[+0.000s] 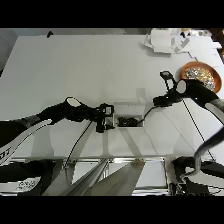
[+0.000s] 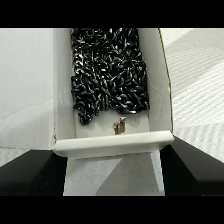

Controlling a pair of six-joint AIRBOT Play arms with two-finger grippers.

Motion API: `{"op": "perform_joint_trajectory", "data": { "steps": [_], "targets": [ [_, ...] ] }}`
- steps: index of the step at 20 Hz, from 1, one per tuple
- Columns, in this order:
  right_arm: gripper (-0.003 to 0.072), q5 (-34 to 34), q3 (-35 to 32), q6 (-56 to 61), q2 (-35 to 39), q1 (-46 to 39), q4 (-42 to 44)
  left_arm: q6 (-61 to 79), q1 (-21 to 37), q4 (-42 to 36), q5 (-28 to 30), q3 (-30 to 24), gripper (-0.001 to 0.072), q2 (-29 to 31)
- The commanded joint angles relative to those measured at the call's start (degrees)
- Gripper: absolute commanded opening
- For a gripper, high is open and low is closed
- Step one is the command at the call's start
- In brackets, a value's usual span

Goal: Fold the box and place the chain.

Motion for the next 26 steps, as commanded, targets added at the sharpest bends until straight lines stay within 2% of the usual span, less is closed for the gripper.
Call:
{"op": "perform_joint_trajectory", "data": {
  "steps": [1, 3, 6, 11, 16, 20, 23, 26],
  "targets": [
    [0.0017, 6.6, 0.0, -1.8, 2.5, 0.0, -0.9, 0.0, 0.0, 0.0, 0.0, 0.0, 0.0014, 0.0],
    [0.0017, 9.6, 0.0, -1.8, 7.2, 0.0, -0.6, 0.0, 0.0, 0.0, 0.0, 0.0, 0.0014, 0.0],
    [0.0017, 15.6, 0.0, -3.9, 16.0, 0.0, 6.5, 0.0, 0.0, 0.0, 0.0, 0.0, 0.0014, 0.0],
    [0.0017, 21.8, 0.0, -11.4, 27.3, 0.0, 27.8, 0.0, 0.0, 0.0, 0.0, 0.0, 0.0014, 0.0],
    [0.0017, 21.7, -0.1, -21.9, 30.0, 0.7, 49.5, 0.0, 0.0, 0.0, 0.0, 0.0, 0.0014, 0.0],
    [0.0018, 15.0, -0.1, -24.7, 30.0, 9.1, 50.1, 0.0, 0.0, 0.0, 0.0, 0.0, 0.0014, 0.0],
    [0.0018, 6.6, -0.1, -23.4, 29.9, 15.5, 44.9, 0.0, 0.0, 0.0, 0.0, 0.0, 0.0014, 0.0],
    [0.0018, 3.4, -0.1, -18.7, 29.3, 17.3, 38.9, 0.0, 0.0, 0.0, 0.0, 0.0, 0.0014, 0.0]
  ]
}}
